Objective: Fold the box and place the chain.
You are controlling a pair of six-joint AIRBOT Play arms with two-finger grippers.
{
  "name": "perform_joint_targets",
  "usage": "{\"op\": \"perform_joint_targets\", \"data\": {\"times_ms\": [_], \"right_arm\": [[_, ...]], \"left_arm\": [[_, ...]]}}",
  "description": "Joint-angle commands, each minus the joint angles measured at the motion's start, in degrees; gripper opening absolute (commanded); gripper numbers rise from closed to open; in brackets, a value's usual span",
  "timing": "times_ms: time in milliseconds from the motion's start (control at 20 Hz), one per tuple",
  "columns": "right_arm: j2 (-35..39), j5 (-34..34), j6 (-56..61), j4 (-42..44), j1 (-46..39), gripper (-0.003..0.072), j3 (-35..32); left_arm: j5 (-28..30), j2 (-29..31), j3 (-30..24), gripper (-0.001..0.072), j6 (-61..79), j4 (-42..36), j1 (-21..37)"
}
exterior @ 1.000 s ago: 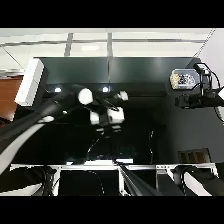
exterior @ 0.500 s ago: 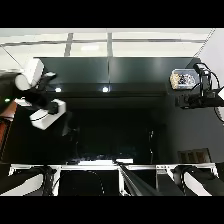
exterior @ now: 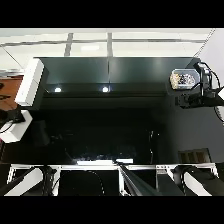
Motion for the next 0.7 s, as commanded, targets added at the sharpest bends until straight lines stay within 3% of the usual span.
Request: {"op": "perform_joint_targets", "data": {"times_ms": [0,100,350,650], "right_arm": [[0.0,0.0,0.0,0.2,0.0,0.0012,0.0],[0.0,0.6,0.0,1.1,0.0,0.0012,0.0],[0.0,0.7,0.0,3.1,0.0,0.0012,0.0],[0.0,0.8,0.0,5.2,0.0,0.0013,0.0]], "left_arm": [[3.7,1.3,-0.2,0.0353,10.8,-2.8,8.4],[5.4,1.3,-0.3,0.0353,17.9,-5.4,11.7],[16.3,0.5,-4.3,0.0353,36.9,-25.3,15.5],[22.0,-5.2,-5.9,0.0353,38.7,-28.2,14.6]]}}
